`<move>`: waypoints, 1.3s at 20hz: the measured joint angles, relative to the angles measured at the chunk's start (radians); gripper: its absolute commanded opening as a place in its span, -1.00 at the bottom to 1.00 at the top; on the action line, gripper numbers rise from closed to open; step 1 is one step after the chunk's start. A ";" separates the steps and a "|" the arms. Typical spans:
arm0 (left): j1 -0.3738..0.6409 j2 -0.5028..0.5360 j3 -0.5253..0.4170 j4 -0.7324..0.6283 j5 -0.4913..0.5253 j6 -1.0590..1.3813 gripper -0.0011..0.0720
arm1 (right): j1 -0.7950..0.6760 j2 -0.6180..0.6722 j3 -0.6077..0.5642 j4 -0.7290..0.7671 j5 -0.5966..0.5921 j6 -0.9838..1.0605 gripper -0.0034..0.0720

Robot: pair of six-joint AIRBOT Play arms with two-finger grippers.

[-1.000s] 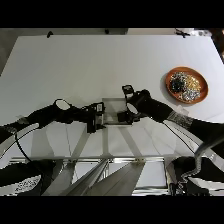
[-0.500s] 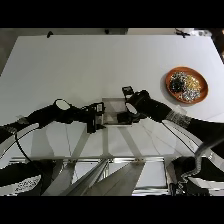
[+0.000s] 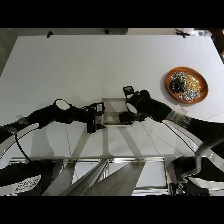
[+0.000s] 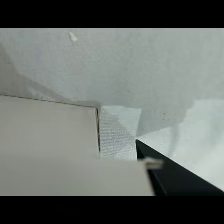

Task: Fold the box and place the chain.

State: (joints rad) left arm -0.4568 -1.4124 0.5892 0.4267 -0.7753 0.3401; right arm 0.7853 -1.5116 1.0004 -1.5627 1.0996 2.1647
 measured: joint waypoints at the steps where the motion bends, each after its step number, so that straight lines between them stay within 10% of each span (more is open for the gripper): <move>1: 0.000 0.000 0.000 0.001 0.000 0.001 0.09 | 0.000 0.008 -0.001 0.003 -0.003 -0.005 0.37; 13: 0.000 0.000 0.000 0.000 0.000 0.000 0.09 | -0.085 0.290 0.011 -0.114 0.041 -0.149 0.37; 26: 0.000 0.000 0.000 0.000 0.000 0.000 0.09 | -0.867 0.161 0.048 -0.133 -0.240 -0.534 0.37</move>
State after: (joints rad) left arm -0.4568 -1.4124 0.5892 0.4263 -0.7753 0.3397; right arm -0.0822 -1.3502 1.0481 -1.6958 0.8600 1.6302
